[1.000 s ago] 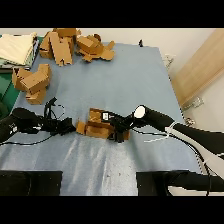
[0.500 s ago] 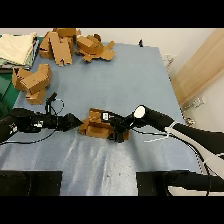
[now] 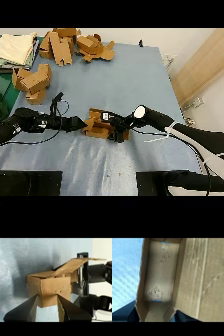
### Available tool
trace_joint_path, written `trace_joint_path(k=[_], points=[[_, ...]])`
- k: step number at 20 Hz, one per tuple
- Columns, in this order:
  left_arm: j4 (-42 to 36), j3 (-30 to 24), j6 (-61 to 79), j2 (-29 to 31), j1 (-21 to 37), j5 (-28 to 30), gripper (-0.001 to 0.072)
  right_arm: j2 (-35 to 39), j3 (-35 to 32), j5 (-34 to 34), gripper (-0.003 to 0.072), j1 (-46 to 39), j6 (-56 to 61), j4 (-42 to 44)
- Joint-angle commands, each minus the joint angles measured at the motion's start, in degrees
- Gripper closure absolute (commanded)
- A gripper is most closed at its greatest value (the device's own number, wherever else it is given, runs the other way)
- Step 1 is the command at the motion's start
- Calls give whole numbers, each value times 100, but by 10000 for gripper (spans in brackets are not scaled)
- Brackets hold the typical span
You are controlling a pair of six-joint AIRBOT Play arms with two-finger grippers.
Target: Fold the box.
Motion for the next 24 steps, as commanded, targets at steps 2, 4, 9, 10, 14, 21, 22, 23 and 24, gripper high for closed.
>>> trace_joint_path(k=[2, 4, 9, 10, 14, 21, 22, 23, 24], points=[[1379, 437, -1381, -11, -413, 297, 321, 2, 0, 2, 136, 0, 2, 0], [2433, 739, -2457, -11, -529, 153, 321, 2, 0, 4, 137, 0, 2, 0], [3167, 1211, -3230, -15, -1272, 334, 321, 2, 0, 7, 137, 0, 2, 0], [3187, 1239, -3346, -28, -1412, 466, 321, 2, 0, 7, 136, 0, 2, 0], [3198, 1462, -3517, -380, -1694, 328, 321, 2, 0, 15, 136, 0, 2, 0], [4098, 1873, -4424, -876, -1991, 105, 323, 2, 0, 17, 136, 0, 2, 0], [4148, 1871, -4577, -942, -1993, 2, 324, 4, 0, 17, 137, 0, 2, 0], [4148, 1869, -4588, -984, -2006, -33, 326, 4, 0, 15, 136, 0, 2, 0], [4140, 1869, -4588, -1008, -2015, -22, 325, 2, 0, 15, 136, 0, 2, 0]])
